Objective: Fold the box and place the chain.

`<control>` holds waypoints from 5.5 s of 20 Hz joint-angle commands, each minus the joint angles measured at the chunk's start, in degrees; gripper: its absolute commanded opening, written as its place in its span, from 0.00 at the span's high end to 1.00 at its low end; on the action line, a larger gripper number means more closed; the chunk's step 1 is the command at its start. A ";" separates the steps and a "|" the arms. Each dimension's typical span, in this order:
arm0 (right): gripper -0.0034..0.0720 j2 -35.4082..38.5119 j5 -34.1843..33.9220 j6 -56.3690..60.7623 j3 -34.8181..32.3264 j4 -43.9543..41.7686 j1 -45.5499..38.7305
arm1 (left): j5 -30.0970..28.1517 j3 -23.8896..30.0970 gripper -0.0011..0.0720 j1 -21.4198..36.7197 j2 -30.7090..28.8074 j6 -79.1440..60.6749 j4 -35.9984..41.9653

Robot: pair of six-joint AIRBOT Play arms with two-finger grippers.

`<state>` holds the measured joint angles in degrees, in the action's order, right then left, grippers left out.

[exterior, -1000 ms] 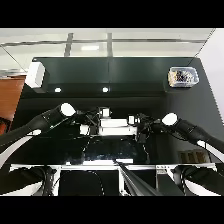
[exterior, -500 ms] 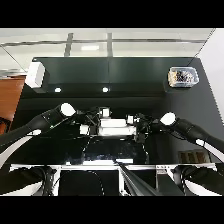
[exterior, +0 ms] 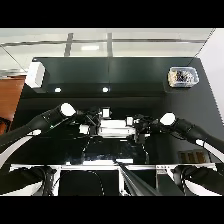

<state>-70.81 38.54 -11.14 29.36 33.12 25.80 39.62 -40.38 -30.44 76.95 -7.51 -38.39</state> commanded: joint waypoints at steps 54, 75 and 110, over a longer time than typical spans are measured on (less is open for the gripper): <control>0.79 -0.02 -0.20 0.00 -0.02 -0.04 0.02 | 17.14 11.30 0.58 17.11 -29.24 17.75 -5.33; 0.79 -0.04 -0.20 0.00 -0.02 -0.02 0.02 | 11.85 4.61 0.20 5.05 -7.08 -4.00 -4.00; 0.79 -0.02 -0.20 0.00 -0.02 -0.02 0.02 | 10.71 3.34 0.94 3.54 -4.39 1.81 2.27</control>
<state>-70.81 38.33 -11.14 29.34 33.10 25.80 48.51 -36.36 -27.59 73.21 -8.14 -33.43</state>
